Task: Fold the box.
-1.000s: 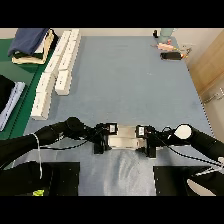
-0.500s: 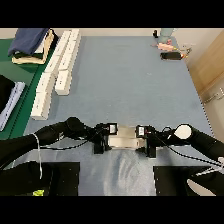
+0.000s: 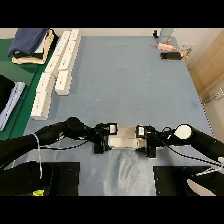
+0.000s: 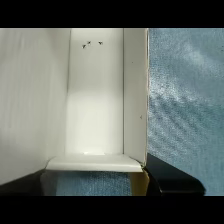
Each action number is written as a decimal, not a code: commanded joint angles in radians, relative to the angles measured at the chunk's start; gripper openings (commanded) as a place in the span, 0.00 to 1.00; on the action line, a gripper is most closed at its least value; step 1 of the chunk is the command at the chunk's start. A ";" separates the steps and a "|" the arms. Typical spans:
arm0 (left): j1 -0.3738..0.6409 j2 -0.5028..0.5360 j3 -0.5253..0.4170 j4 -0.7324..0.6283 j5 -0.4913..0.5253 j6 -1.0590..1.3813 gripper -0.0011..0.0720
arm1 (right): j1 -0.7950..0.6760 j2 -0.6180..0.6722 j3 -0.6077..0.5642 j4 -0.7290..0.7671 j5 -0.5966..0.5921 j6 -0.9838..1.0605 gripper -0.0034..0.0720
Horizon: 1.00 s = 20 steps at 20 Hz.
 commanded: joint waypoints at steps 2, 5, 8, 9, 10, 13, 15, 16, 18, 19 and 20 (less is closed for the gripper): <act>-0.001 -0.001 0.000 0.000 0.000 0.000 0.72 | 0.000 0.002 0.002 0.019 0.008 0.006 1.00; -0.001 -0.001 0.000 0.000 0.000 0.000 0.72 | 0.000 0.002 0.003 0.005 0.012 0.006 1.00; -0.001 -0.001 0.000 0.000 0.000 0.000 0.72 | -0.002 0.009 0.016 -0.021 0.094 0.088 1.00; -0.001 -0.001 0.000 0.000 0.000 0.000 0.72 | -0.003 0.022 0.019 -0.048 0.106 0.106 1.00; -0.001 -0.001 0.000 0.000 0.000 0.000 0.72 | -0.003 0.037 0.023 -0.072 0.105 0.106 1.00; -0.001 -0.001 0.000 0.000 0.000 0.000 0.72 | -0.034 0.095 0.022 -0.124 0.109 0.138 1.00; -0.001 -0.001 0.000 0.000 0.000 0.000 0.72 | -0.063 0.141 0.022 -0.158 0.118 0.207 1.00; -0.001 -0.001 0.000 0.000 0.000 0.000 0.72 | -0.075 0.165 0.022 -0.171 0.125 0.246 1.00; -0.001 -0.001 0.000 0.000 0.000 0.000 0.72 | -0.103 0.220 0.022 -0.186 0.141 0.306 1.00; -0.001 -0.001 0.000 0.000 0.000 0.000 0.72 | -0.116 0.249 0.022 -0.186 0.148 0.328 1.00; -0.001 -0.001 0.000 0.000 0.000 0.000 0.72 | -0.125 0.278 0.022 -0.186 0.155 0.349 1.00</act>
